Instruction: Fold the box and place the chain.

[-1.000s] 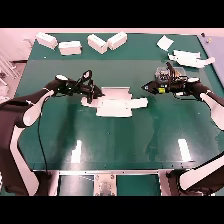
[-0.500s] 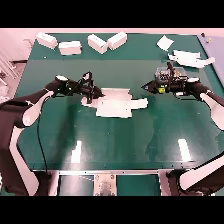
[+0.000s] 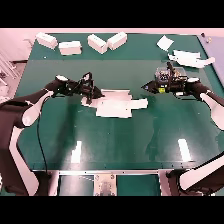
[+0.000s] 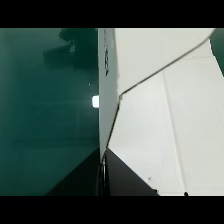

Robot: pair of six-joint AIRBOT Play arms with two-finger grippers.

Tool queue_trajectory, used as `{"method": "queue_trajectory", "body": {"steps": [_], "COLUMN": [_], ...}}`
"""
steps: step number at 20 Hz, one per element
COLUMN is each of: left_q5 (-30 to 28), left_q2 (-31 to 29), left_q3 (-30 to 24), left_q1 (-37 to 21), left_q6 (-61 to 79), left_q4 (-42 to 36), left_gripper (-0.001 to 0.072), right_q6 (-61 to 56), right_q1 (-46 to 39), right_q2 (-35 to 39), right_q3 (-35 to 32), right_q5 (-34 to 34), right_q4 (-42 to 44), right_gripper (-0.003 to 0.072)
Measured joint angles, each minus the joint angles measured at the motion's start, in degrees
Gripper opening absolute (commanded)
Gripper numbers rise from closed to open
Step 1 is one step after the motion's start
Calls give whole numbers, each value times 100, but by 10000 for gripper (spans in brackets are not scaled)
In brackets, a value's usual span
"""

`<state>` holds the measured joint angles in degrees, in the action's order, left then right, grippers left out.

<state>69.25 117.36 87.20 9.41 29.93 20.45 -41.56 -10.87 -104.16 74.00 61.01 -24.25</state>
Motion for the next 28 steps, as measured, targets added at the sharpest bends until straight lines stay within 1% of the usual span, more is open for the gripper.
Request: {"method": "queue_trajectory", "body": {"steps": [14, 15, 16, 18, 21, 22, 23, 25, 28], "left_q5": [-83, -87, -90, -90, -92, -92, -92, -92, -92], "left_q2": [-2, -2, -2, -2, -2, -2, -2, -2, -2], "left_q3": [0, 0, 0, 0, 0, 0, 0, 0, 0], "left_q1": [0, 0, 0, 0, 0, 0, 0, 0, 0], "left_q6": [13, 11, 13, 11, 13, 13, 13, 13, 13], "left_q4": [-2, -2, -2, -2, -2, -2, -2, -2, -2], "left_gripper": [25, 25, 25, 25, 25, 25, 25, 25, 25], "right_q6": [146, 149, 160, 282, 562, 669, 798, 1051, 1255], "right_q1": [-4, -24, -44, -70, 37, 92, 170, 363, 758], "right_q2": [0, 0, 7, 85, 468, 636, 844, 1303, 2142], "right_q3": [2, 7, 7, 7, -61, -114, -192, -413, -938], "right_q5": [20, 35, 66, 181, 295, 293, 232, 7, -566], "right_q4": [35, 74, 122, 240, 317, 328, 328, 225, -157], "right_gripper": [290, 186, 127, 126, 113, 66, 66, 65, 74]}}
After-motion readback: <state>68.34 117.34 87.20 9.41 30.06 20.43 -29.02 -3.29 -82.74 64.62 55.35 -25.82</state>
